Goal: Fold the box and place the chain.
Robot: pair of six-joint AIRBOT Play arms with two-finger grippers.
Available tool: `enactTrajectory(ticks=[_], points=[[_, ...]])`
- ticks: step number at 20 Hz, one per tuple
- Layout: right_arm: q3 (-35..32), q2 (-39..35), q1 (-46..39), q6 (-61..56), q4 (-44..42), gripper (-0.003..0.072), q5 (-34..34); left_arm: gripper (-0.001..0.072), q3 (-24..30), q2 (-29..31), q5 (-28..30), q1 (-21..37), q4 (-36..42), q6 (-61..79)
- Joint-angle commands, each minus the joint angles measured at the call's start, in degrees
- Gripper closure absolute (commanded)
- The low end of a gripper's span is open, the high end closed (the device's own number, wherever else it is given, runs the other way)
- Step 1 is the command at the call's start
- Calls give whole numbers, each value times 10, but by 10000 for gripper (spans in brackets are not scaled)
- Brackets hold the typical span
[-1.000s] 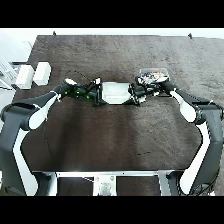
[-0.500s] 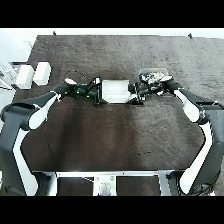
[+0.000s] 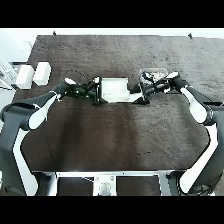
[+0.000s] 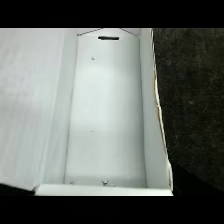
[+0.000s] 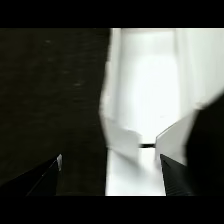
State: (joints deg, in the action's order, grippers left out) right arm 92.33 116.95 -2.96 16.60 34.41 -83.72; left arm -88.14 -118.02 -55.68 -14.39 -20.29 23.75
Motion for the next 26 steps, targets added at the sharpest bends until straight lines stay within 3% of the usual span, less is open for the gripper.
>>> enactTrajectory(ticks=[1, 4, 5, 6, 7, 8, 11, 19, 23, 26], points=[[1, -38, -23, -43, 17, -34, -1, 431, 0, 0, -8, -1, -2, 3], [0, -70, -40, -44, -7, -34, -2, 431, 0, 0, -7, -1, -2, 3], [0, -74, -37, -44, -30, 56, -14, 431, 0, 0, -8, -1, -2, 3], [0, -75, -30, -44, -59, 301, -35, 431, 0, 0, -8, -1, -2, 3], [0, -75, -20, -44, -80, 593, -53, 431, 0, 0, -8, -1, -2, 3], [0, -75, -8, -44, -97, 680, -59, 431, 0, 0, -8, -1, -2, 3], [0, -75, 32, -67, -104, 681, -22, 431, 0, 0, -8, -1, -2, 3], [0, -67, 82, -168, -100, 683, 232, 431, 0, 0, -8, -1, -2, 3], [1, -59, 90, -191, -97, 683, 289, 431, 0, 0, -7, -1, -2, 3], [1, -44, 93, -215, -83, 683, 295, 431, 0, 0, -7, -1, -2, 3]])
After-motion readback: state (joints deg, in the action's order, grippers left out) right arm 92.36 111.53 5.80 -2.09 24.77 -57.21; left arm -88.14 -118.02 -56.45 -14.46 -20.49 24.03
